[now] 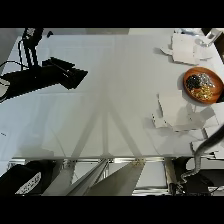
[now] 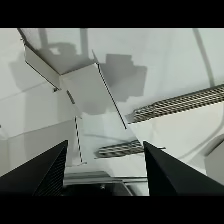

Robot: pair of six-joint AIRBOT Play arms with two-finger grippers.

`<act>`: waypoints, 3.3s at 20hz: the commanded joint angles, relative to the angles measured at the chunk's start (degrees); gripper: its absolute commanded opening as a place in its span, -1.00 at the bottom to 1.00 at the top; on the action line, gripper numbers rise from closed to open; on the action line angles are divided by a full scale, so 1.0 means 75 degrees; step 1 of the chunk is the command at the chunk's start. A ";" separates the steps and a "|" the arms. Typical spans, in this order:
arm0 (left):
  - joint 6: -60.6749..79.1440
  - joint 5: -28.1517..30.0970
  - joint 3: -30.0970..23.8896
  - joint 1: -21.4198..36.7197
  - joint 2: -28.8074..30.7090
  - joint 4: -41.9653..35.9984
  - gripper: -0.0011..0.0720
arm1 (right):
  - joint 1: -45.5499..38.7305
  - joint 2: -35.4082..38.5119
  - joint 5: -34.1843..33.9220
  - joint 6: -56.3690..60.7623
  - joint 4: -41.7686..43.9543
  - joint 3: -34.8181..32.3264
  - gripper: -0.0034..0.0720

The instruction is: Fold the box and place the chain.

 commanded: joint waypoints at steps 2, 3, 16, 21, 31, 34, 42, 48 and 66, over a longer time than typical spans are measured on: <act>0.0000 0.0000 0.0009 -0.0003 0.0003 0.0003 0.93 | -0.0108 -0.0452 0.0201 -0.0029 0.0399 0.0000 0.51; 0.0000 0.0000 0.0006 -0.0003 0.0006 0.0003 0.93 | -0.0105 -0.0536 0.0198 -0.0044 0.0402 -0.0003 0.51; 0.0000 0.0000 0.0006 -0.0003 0.0006 0.0003 0.93 | -0.0105 -0.1463 0.0396 -0.0181 0.0224 -0.0029 0.30; 0.0000 0.0000 0.0006 -0.0003 0.0006 0.0003 0.93 | -0.0105 -0.1676 0.0417 -0.0213 0.0219 -0.0032 0.22; 0.0000 0.0000 0.0006 -0.0003 0.0003 0.0003 0.93 | -0.0105 -0.2005 0.0411 -0.0303 0.0000 -0.0032 -0.28; 0.0000 0.0000 0.0006 -0.0003 0.0006 0.0003 0.93 | -0.0105 -0.2049 0.0513 -0.0772 0.0149 -0.0032 -0.66; 0.0000 0.0000 0.0006 -0.0003 0.0006 0.0003 0.93 | -0.0105 -0.2043 0.0545 -0.1023 0.1250 -0.0032 -0.88; 0.0000 0.0000 0.0006 -0.0003 0.0003 0.0003 0.93 | 0.0172 -0.1539 0.0536 -0.1154 0.1754 -0.0032 -0.89; 0.0000 0.0000 0.0006 -0.0003 0.0006 0.0003 0.93 | 0.5368 0.0568 -0.1929 -0.1215 0.3873 -0.0029 -0.89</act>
